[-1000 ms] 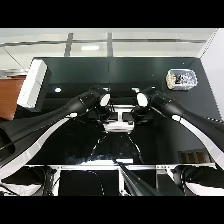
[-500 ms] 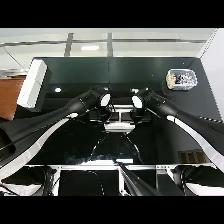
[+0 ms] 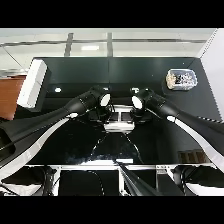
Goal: Fold the box and place the chain.
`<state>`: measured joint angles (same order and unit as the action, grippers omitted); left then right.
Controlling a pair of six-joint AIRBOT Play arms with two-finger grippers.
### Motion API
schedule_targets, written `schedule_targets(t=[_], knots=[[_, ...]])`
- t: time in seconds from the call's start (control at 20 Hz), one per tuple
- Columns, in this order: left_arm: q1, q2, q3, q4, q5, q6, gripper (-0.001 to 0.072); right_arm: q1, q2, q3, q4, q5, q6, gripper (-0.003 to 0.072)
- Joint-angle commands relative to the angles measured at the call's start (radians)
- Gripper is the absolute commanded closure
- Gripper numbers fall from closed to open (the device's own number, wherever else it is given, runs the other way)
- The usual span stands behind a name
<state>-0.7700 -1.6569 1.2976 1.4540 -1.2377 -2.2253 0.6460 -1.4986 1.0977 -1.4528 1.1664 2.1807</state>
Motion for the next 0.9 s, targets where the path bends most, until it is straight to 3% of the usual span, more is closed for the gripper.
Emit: schedule_targets(t=[0.0,0.15,0.2,0.35,0.45,0.55,0.6,0.65,0.75,0.85], knots=[[0.000,0.000,0.001,-0.001,0.003,-0.004,0.0679,0.000,0.063,0.001,-0.002,0.011,-0.058,0.0303],[0.000,0.000,0.001,-0.001,0.003,-0.004,0.0679,0.000,0.227,0.001,-0.050,0.058,-0.152,0.0303],[0.000,0.000,0.001,-0.001,0.003,-0.004,0.0679,-0.002,0.290,0.001,-0.128,0.056,-0.157,0.0303],[0.000,0.000,0.001,-0.001,0.008,-0.004,0.0679,-0.048,0.381,0.000,-0.581,0.060,-0.154,0.0303],[0.000,0.000,0.001,0.000,0.007,-0.004,0.0679,-0.160,0.371,-0.016,-0.737,-0.050,-0.154,0.0303],[0.000,0.000,0.001,0.000,0.007,-0.004,0.0679,-0.335,0.341,-0.042,-0.700,-0.286,-0.145,0.0300],[0.000,0.000,0.001,0.000,0.007,-0.004,0.0679,-0.414,0.312,-0.043,-0.655,-0.367,-0.113,0.0233],[0.000,0.000,0.001,0.000,0.006,-0.004,0.0679,-0.495,0.271,-0.042,-0.570,-0.432,-0.106,0.0018],[0.000,0.000,0.001,0.000,0.006,-0.004,0.0679,-0.628,0.172,0.001,-0.392,-0.463,-0.124,0.0020],[0.000,0.000,0.001,0.000,0.005,-0.003,0.0679,-0.714,0.049,0.142,-0.337,-0.364,-0.126,0.0021]])
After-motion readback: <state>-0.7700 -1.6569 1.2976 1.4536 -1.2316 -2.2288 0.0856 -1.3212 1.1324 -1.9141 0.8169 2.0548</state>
